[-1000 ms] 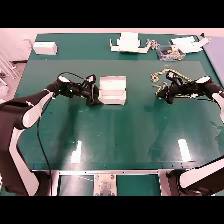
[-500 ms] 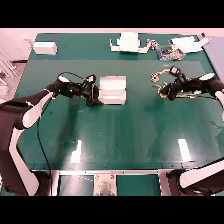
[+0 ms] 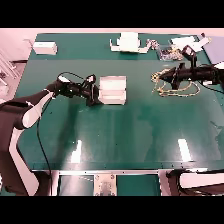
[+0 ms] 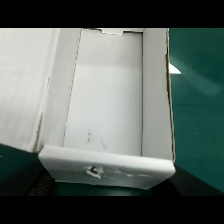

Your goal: Fold the box and place the chain.

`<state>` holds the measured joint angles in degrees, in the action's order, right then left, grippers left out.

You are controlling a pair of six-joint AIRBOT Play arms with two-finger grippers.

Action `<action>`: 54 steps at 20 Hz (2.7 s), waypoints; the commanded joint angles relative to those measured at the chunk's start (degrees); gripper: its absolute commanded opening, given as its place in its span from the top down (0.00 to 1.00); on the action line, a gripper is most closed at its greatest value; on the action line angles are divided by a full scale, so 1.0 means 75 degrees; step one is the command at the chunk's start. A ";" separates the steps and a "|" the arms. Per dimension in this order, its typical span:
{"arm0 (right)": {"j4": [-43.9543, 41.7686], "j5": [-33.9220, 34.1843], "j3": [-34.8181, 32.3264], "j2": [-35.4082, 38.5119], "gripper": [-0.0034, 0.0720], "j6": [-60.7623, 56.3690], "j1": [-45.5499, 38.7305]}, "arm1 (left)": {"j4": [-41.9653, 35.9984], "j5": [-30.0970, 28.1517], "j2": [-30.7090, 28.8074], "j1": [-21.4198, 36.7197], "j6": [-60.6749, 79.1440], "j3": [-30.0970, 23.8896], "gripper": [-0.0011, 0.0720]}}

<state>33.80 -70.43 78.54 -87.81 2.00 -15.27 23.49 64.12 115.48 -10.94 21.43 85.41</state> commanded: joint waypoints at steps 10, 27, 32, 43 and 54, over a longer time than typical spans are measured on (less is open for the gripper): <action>-0.2416 0.1448 0.0035 0.1078 0.94 -0.0469 0.3791 | 0.0000 -0.0006 -0.0003 0.0006 0.0003 0.0000 0.52; -0.1207 0.1408 0.0023 -0.1160 0.78 -0.0650 0.3841 | -0.0003 -0.0003 -0.0003 0.0006 0.0003 0.0000 0.52; -0.0102 0.1180 0.0026 -0.1139 0.37 -0.0664 0.3200 | -0.0003 -0.0006 -0.0003 0.0006 0.0003 0.0000 0.52; 0.2465 0.0778 0.0781 -0.1988 0.41 0.0224 0.0286 | 0.0000 -0.0003 -0.0003 0.0006 0.0003 0.0000 0.52; 0.2702 0.0003 0.2084 -0.3101 0.30 0.0667 0.0259 | -0.0003 -0.0003 -0.0003 0.0006 0.0003 0.0000 0.52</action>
<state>54.39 -69.63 92.79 -109.91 5.67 -13.58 23.46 64.10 115.48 -10.94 21.43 85.41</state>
